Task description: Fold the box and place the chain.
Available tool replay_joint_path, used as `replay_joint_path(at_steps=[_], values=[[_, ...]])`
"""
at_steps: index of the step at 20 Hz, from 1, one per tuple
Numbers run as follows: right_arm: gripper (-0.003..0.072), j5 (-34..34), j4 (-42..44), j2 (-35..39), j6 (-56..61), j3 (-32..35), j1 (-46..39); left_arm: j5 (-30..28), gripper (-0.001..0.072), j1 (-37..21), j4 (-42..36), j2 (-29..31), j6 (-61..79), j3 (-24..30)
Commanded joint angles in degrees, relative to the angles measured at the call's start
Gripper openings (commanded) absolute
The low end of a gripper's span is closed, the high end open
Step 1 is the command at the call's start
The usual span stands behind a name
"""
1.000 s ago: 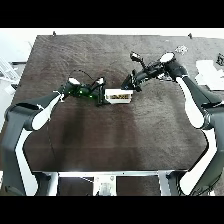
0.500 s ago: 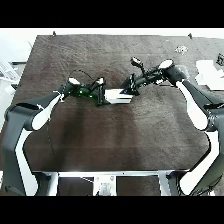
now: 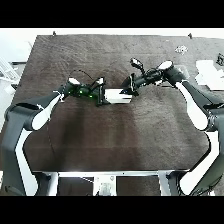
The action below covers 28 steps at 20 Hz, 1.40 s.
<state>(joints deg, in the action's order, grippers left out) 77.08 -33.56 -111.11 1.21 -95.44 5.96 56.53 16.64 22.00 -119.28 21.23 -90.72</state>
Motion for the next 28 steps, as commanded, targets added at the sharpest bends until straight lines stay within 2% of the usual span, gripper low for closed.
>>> replay_joint_path(at_steps=[1, 5, 11, 14, 21, 24, 28], values=[[0.04, -0.66, 0.31, 0.02, -2.01, 0.0, 0.04, 0.02, 0.0635, 0.0, 0.0, 0.02, 0.02, -0.02], [0.0363, 0.09, 2.05, 0.07, -2.32, 0.02, 0.04, 0.02, 0.0635, 0.0, 0.0, 0.02, 0.02, -0.02], [0.0362, 0.66, 2.03, 0.09, -2.75, 0.04, 0.04, 0.02, 0.0635, 0.0, 0.0, 0.02, 0.02, -0.02], [0.0316, 0.66, 2.03, 0.94, -3.65, 1.05, 0.02, 0.02, 0.0636, 0.0, 0.0, 0.02, 0.02, -0.02], [0.0313, -7.19, 3.23, 3.32, -8.57, 7.76, -0.37, 0.04, 0.0636, 0.0, 0.0, 0.02, 0.02, -0.02], [0.0299, -7.17, 7.23, 3.48, -10.93, 7.87, -0.37, 0.04, 0.0635, 0.0, 0.0, 0.02, 0.02, -0.02], [0.0299, -6.56, 7.17, 3.67, -10.88, 8.94, -0.37, 0.04, 0.0635, 0.0, 0.0, 0.02, 0.02, 0.0]])
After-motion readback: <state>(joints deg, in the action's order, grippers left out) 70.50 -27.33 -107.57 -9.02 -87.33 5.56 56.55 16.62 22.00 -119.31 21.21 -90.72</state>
